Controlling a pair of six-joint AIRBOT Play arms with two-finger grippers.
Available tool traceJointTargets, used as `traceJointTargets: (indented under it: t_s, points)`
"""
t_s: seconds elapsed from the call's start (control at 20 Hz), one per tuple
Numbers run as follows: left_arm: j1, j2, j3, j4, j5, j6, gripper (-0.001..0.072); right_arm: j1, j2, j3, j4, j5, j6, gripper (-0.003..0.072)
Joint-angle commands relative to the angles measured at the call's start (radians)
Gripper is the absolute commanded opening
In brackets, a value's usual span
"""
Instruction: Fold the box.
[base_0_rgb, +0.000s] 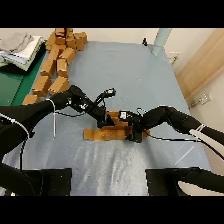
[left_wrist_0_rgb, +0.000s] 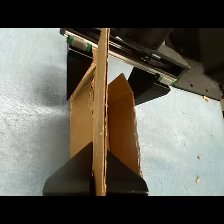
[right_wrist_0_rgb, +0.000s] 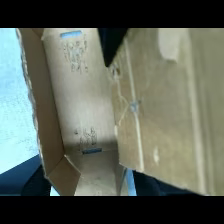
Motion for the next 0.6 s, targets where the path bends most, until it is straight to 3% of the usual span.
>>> traceJointTargets:
  t_s: [0.0,0.1,0.55]
  points:
    - [0.000,0.001,0.001,0.000,0.000,0.000,0.0013,0.004,-0.001,0.000,0.000,-0.003,-0.018,0.0679]
    - [0.001,0.001,0.001,0.000,0.000,0.000,0.0012,0.004,-0.001,-0.006,0.004,-0.006,-0.026,0.0640]
    - [0.001,0.001,0.001,0.000,0.000,0.000,0.0013,0.004,-0.019,-0.011,0.029,0.019,-0.078,0.0639]
